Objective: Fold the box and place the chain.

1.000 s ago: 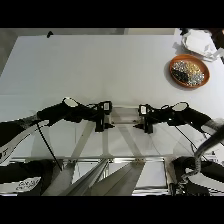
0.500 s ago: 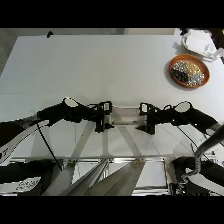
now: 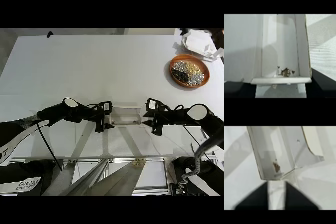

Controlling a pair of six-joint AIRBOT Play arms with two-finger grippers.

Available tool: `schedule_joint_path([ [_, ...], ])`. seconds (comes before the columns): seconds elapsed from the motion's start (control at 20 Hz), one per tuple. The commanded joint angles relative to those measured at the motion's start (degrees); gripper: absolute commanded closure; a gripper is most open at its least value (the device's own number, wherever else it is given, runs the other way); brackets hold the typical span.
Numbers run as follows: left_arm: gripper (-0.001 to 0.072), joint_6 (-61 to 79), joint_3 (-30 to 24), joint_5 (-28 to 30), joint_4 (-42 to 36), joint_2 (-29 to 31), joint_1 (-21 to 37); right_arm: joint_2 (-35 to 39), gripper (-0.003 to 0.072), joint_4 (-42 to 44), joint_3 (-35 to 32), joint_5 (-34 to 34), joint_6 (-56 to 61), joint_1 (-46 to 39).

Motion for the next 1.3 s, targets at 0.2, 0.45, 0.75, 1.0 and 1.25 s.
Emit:
schedule_joint_path([
  [0.2,0.0384,0.07,0.0,0.0,0.0,-0.02,0.0,-2.32,0.0666,32.2,0.04,-1.95,-18.73,0.07],
  [0.45,0.0384,0.07,0.0,0.0,0.0,-0.02,0.0,-15.17,0.0666,42.56,0.04,-13.68,-21.75,0.07],
  [0.75,0.0384,0.07,0.0,0.02,0.0,-0.02,0.0,-22.18,0.0666,42.66,0.04,-12.83,-20.31,0.04],
  [1.0,0.0384,0.07,0.0,0.0,0.0,-0.02,0.0,-20.98,0.0666,44.7,0.11,-9.75,-20.35,0.04],
  [1.25,0.0384,0.04,0.0,0.0,0.0,-0.02,0.0,-10.49,0.0666,42.88,0.33,-8.24,-20.06,0.0],
])
